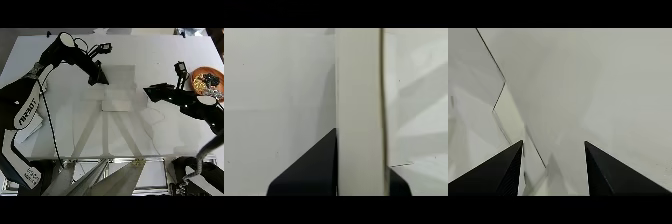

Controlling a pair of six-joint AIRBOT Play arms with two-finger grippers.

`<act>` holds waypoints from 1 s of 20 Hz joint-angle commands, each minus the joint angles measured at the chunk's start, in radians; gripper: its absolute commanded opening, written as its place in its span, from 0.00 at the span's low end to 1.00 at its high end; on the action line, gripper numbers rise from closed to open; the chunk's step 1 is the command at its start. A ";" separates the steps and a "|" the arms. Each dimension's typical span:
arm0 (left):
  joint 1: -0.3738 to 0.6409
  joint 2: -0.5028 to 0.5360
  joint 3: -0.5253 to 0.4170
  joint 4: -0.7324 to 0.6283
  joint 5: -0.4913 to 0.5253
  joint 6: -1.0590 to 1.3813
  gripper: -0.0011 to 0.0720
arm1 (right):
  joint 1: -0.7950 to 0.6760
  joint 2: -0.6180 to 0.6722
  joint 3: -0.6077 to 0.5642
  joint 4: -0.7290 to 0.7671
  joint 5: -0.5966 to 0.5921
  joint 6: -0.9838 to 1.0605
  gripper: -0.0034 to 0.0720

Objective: Fold the box and place the chain.

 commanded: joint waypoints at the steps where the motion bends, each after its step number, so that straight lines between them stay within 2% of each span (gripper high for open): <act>1: 0.000 -0.011 -0.002 0.033 -0.009 0.048 0.02 | 0.000 0.073 0.001 -0.014 -0.014 0.000 0.62; 7: 0.000 -0.102 -0.003 0.010 0.021 0.046 0.02 | 0.000 0.111 0.000 -0.061 -0.130 0.000 0.62; 10: 0.000 -0.130 -0.003 0.010 0.095 0.047 0.01 | 0.000 0.111 0.000 -0.064 -0.186 0.000 0.62; 14: -0.001 -0.137 -0.003 0.011 0.156 0.047 0.01 | 0.000 0.111 0.000 -0.113 -0.209 0.000 0.62; 20: -0.026 -0.142 -0.003 0.091 0.146 0.046 0.01 | 0.000 0.111 0.000 -0.113 -0.210 0.000 0.62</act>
